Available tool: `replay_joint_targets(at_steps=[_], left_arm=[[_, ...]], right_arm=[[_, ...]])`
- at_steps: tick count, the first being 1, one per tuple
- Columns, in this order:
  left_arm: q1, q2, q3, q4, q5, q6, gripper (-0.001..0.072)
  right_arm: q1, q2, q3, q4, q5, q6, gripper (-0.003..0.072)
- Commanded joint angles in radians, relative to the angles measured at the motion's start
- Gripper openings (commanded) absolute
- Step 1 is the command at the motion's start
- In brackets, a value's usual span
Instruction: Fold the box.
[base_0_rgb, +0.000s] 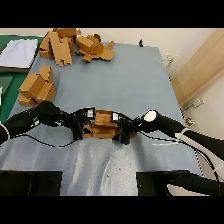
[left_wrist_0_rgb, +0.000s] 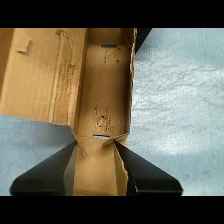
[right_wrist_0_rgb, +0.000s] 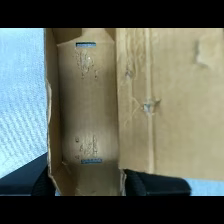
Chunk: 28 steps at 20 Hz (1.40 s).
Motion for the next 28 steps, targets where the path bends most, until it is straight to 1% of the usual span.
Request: replay_joint_targets(at_steps=[1, 2, 3, 10, 11, 12, 15, 23, 28], left_arm=[[0.0, 0.0, 0.009, 0.037, -0.031, -0.04, 0.0328], [0.0, -0.001, 0.008, 0.039, -0.036, -0.058, 0.0326], [0.0, -0.003, 0.008, 0.043, -0.042, -0.064, 0.0279], [-0.003, -0.011, 0.009, 0.054, -0.056, -0.063, 0.0279], [-0.008, -0.011, 0.009, 0.058, -0.054, -0.059, 0.02], [-0.016, -0.011, 0.008, 0.061, -0.047, -0.05, 0.0077], [-0.042, -0.011, 0.009, 0.063, 0.026, -0.042, 0.0069], [-0.044, -0.012, 0.009, 0.058, 0.031, -0.034, 0.0069], [-0.044, -0.04, 0.011, 0.028, 0.028, -0.033, 0.0071]], right_arm=[[0.001, 0.001, 0.001, 0.0, 0.0, 0.0, 0.0444], [0.001, 0.001, 0.001, 0.0, 0.0, 0.0, 0.0444], [0.001, 0.001, 0.001, 0.0, 0.0, 0.0, 0.0444], [0.001, 0.001, 0.001, 0.0, 0.0, 0.0, 0.0444], [0.001, 0.001, 0.001, 0.0, 0.0, 0.0, 0.0443], [0.001, 0.001, 0.001, 0.0, 0.0, 0.0, 0.0444], [0.001, 0.001, 0.001, 0.0, 0.0, 0.0, 0.0444], [0.001, 0.001, 0.001, 0.0, 0.0, 0.0, 0.0444], [0.001, 0.001, 0.001, 0.0, 0.0, 0.0, 0.0443]])
